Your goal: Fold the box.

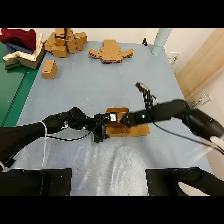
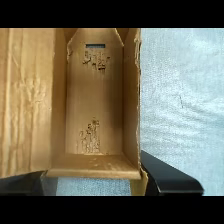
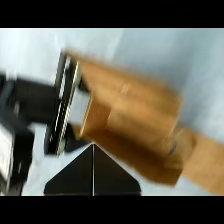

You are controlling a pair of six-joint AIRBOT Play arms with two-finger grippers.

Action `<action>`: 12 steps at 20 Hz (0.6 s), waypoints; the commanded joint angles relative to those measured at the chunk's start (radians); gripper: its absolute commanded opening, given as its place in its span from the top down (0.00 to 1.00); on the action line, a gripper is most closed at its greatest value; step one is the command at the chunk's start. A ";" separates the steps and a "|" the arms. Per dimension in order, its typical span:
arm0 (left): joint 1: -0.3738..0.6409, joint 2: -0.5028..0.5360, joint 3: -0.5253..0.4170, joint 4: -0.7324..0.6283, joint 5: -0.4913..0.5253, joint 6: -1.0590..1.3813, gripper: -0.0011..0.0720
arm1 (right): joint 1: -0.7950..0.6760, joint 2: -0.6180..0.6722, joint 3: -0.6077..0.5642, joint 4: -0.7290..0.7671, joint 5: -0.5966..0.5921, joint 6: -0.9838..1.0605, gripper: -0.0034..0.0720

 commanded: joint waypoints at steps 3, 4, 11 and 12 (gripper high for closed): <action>0.000 0.000 0.000 0.000 0.000 0.000 0.54 | -0.094 -0.279 0.192 -0.045 -0.029 0.000 0.95; 0.000 0.000 0.000 0.000 0.000 0.000 0.54 | -0.093 -0.319 0.192 -0.043 -0.026 -0.026 0.95; 0.000 0.000 0.000 0.000 0.000 0.000 0.54 | -0.054 -0.463 0.191 -0.035 -0.027 -0.153 0.95; -0.001 0.000 0.000 0.000 0.000 0.000 0.54 | -0.054 -0.462 0.191 -0.035 -0.029 -0.153 0.95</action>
